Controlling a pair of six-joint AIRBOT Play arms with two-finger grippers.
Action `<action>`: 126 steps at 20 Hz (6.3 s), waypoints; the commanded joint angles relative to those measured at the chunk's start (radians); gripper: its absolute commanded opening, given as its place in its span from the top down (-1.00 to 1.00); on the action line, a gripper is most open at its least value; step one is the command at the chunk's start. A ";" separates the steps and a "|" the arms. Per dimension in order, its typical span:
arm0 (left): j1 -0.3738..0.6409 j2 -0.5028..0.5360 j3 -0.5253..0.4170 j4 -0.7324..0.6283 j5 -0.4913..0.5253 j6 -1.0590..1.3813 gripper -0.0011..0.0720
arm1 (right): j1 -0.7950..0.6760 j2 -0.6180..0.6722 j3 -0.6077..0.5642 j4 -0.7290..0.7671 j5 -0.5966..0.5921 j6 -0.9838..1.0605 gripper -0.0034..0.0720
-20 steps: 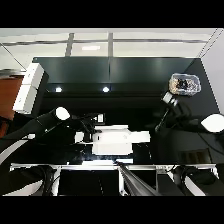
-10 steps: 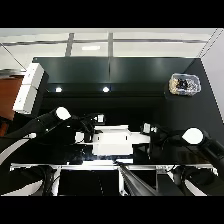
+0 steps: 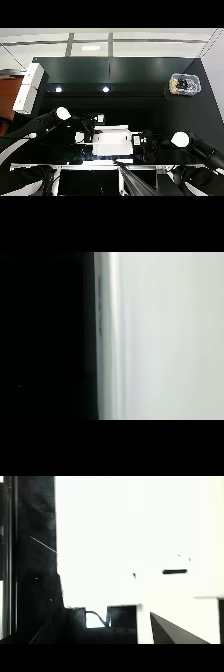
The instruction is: Fold the box and place the chain.
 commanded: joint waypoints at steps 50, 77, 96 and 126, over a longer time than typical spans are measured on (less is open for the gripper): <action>0.000 -0.003 0.000 -0.007 0.000 -0.003 0.89 | 0.042 -0.041 0.117 0.056 -0.251 0.143 -0.89; 0.000 -0.003 0.000 -0.010 0.016 -0.003 0.89 | 0.042 -0.217 0.080 0.235 -0.222 -0.187 -0.89; 0.000 -0.006 0.000 -0.010 0.019 -0.003 0.89 | 0.043 -0.248 0.080 0.263 -0.254 -0.245 -0.89; 0.002 0.034 0.015 -0.012 0.012 -0.091 -0.63 | 0.043 -0.248 0.080 0.260 -0.248 -0.244 -0.02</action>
